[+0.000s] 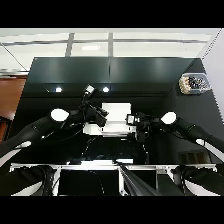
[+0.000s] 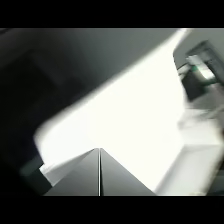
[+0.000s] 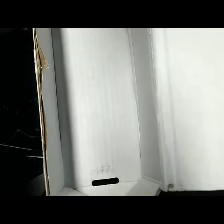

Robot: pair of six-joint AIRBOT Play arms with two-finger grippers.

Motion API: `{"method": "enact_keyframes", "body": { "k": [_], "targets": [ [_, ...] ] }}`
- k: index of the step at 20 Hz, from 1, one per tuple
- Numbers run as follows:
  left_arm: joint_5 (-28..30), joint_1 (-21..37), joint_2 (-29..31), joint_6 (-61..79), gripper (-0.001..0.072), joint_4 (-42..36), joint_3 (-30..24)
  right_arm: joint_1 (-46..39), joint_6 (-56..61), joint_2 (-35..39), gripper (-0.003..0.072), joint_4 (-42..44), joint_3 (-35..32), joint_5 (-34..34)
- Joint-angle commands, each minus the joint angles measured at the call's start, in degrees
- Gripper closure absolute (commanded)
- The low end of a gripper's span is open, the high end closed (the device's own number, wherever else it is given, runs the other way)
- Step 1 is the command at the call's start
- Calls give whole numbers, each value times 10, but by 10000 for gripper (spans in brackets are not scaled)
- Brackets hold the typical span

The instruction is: Fold the box and place the chain.

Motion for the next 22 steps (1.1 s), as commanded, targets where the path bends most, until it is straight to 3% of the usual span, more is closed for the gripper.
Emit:
{"method": "enact_keyframes", "body": {
  "k": [1, 7, 12, 15, 20, 22],
  "targets": [
    [-24, 0, -54, 3, 685, 87, 33, 0, 0, 0, 621, 0, 0, 0],
    [-63, 0, -86, -15, 685, 104, 54, 0, 0, 0, 621, 0, 0, 0],
    [-169, 10, -86, -17, 685, 145, 54, 0, 0, 0, 621, 0, 0, 0],
    [-176, 31, -83, -17, 685, 149, 61, 0, 0, 0, 621, 0, 0, 0],
    [-194, 90, 6, -88, 683, 250, 94, 0, 0, 0, 621, 0, 0, 0],
    [-245, 120, 65, -119, 683, 287, 93, 0, 1, 0, 621, 1, 0, -2]
  ]
}}
